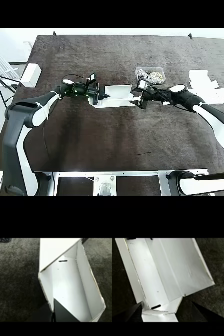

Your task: Fold the box and place the chain.

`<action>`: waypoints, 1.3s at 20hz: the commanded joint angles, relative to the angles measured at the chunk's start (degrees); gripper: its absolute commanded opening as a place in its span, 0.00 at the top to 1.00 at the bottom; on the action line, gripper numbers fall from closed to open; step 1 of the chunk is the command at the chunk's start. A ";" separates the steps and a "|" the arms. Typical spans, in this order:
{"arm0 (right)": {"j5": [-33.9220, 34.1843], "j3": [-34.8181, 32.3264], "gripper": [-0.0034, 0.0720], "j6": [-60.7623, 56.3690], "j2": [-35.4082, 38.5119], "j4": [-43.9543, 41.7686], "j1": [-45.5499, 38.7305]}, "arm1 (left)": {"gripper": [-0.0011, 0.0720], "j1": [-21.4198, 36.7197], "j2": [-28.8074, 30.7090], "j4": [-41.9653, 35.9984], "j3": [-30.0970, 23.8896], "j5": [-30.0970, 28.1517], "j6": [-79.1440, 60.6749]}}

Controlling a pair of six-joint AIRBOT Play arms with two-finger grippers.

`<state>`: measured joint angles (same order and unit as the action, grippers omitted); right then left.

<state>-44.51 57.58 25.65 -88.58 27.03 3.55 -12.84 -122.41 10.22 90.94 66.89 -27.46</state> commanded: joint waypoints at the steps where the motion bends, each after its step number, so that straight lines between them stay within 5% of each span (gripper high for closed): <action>1: -8.04 4.11 0.03 0.07 -3.41 0.20 -2.36 | 0.96 0.02 0.02 0.02 0.04 0.00 -0.02; 18: -29.22 23.37 0.03 0.31 -22.82 3.23 -3.39 | 0.96 0.02 0.02 0.02 0.04 0.02 -0.02; 26: -31.56 25.90 0.03 1.62 -26.38 3.02 -3.37 | 0.96 0.02 0.04 0.02 0.04 0.00 -0.02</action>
<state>-74.98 82.72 26.37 -113.75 29.98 0.14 -12.84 -122.41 10.22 90.94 66.92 -27.49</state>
